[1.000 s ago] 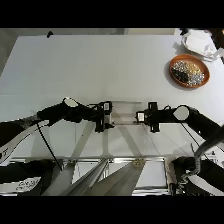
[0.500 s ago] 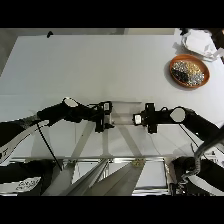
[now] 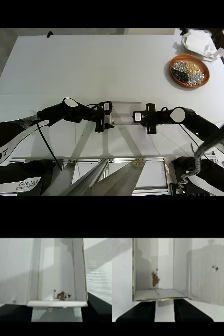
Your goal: Fold the box and place the chain.
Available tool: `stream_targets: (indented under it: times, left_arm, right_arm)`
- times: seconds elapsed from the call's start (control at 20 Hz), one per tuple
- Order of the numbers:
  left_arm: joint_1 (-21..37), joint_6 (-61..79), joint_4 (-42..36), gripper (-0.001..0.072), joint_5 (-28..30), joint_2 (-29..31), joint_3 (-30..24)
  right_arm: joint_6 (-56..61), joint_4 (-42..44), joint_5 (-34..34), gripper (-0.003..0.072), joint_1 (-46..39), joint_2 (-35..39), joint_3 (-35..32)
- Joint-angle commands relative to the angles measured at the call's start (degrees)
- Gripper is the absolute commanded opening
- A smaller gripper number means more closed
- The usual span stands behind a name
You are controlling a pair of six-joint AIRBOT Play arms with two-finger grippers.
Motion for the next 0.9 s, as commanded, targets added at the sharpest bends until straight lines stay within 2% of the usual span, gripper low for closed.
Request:
stream_targets:
  times: [0.0,0.05,0.15,0.45,0.5,0.6,0.65,0.85]
  left_arm:
    - [0.00,0.02,0.00,0.0325,-0.02,-0.02,-0.02]
    - [0.00,0.02,0.00,0.0325,0.00,-0.02,-0.02]
    - [0.00,0.02,0.00,0.0325,0.00,-0.02,-0.02]
    - [0.00,0.00,0.00,0.0325,0.00,-0.02,-0.02]
    - [0.00,0.02,0.00,0.0325,0.02,-0.02,-0.02]
    - [0.00,0.00,0.00,0.0325,0.00,-0.02,-0.02]
    - [0.00,0.02,0.00,0.0325,0.00,-0.02,-0.02]
    - [0.00,0.02,0.00,0.0325,0.00,-0.02,-0.02]
  right_arm:
    - [0.59,1.95,0.17,0.0218,0.90,0.00,0.00]
    - [0.61,2.23,0.22,0.0216,1.51,-0.02,0.00]
    - [0.57,3.72,0.11,0.0157,2.64,-0.24,0.00]
    - [0.55,6.32,-1.57,0.0162,3.13,-1.84,0.00]
    - [0.55,6.43,-1.66,0.0190,3.13,-1.84,0.00]
    - [0.55,6.43,-1.68,0.0321,3.13,-1.84,0.00]
    - [0.57,6.47,-1.79,0.0355,3.13,-1.84,0.00]
    - [0.85,6.64,-1.64,0.0358,3.10,-1.84,0.00]
